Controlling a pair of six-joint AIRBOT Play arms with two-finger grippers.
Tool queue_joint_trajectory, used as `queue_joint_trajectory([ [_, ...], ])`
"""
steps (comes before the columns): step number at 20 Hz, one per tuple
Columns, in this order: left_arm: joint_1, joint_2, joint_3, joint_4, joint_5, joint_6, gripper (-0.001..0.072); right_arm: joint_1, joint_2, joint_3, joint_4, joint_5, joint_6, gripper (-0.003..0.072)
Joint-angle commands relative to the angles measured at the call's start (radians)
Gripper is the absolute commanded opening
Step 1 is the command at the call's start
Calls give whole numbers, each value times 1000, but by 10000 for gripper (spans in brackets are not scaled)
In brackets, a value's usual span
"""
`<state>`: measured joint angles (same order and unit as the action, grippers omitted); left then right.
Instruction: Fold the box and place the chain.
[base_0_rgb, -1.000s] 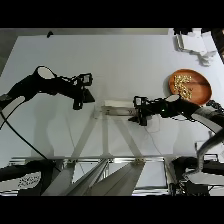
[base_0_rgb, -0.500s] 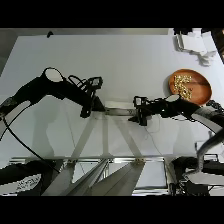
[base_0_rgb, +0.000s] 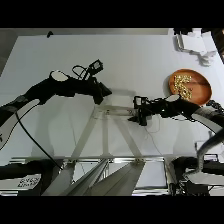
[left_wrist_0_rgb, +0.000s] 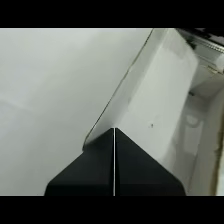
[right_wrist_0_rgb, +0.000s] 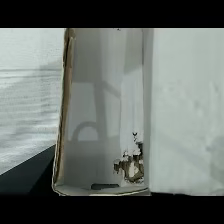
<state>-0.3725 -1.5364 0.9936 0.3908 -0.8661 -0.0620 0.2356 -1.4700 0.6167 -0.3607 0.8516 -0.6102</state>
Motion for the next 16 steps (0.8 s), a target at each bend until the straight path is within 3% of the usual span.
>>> queue_joint_trajectory([
  [1, 0, -81, 0, -9, 55, -17, 7, 0, 1, 0, -2, -1, 0, 402],
  [6, 14, -65, 0, -8, 23, 0, 8, 0, 1, 0, -2, -1, 0, 402],
  [9, 66, 22, 0, 15, -128, 23, 9, 0, 1, 0, -2, -1, 0, 402],
  [13, 112, 79, 0, 201, -480, 105, 7, 0, 1, 0, -2, -1, 0, 402],
  [14, 108, 78, 0, 269, -506, 84, 5, 0, 1, 0, -2, -1, 0, 402],
  [16, 87, 78, 0, 428, -455, -28, 5, 0, 1, 0, -2, -1, 0, 402],
])
